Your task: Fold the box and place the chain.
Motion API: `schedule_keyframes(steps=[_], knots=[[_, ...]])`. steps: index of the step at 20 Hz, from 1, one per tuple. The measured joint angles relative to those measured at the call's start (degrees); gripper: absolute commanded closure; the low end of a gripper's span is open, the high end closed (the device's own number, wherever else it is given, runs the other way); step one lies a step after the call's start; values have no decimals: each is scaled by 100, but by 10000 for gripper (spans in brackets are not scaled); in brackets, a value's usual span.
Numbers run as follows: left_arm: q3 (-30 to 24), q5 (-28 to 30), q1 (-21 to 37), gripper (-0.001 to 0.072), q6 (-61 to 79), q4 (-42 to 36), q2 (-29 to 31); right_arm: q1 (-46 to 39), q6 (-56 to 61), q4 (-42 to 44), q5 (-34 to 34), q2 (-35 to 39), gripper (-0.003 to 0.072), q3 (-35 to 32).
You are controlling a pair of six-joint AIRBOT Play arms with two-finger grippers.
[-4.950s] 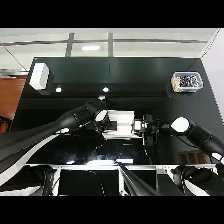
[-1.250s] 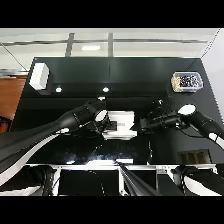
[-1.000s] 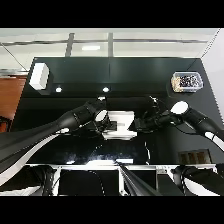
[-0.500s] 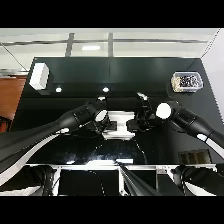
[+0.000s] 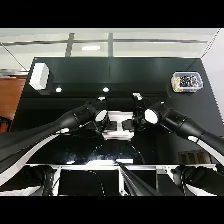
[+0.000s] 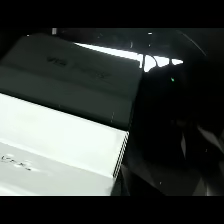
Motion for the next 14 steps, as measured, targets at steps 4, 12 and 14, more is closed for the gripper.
schedule_keyframes(steps=[4, 12, 14], knots=[[0, 2, 0, 683, -2, 0, 0, 90, 350, -136, 101, -122, 453, 66], [0, 68, 0, 683, -13, 0, 0, 192, 737, -358, 553, -573, 454, 476], [0, 105, 0, 683, -13, 0, 0, 216, 833, -411, 691, -706, 455, 577]])
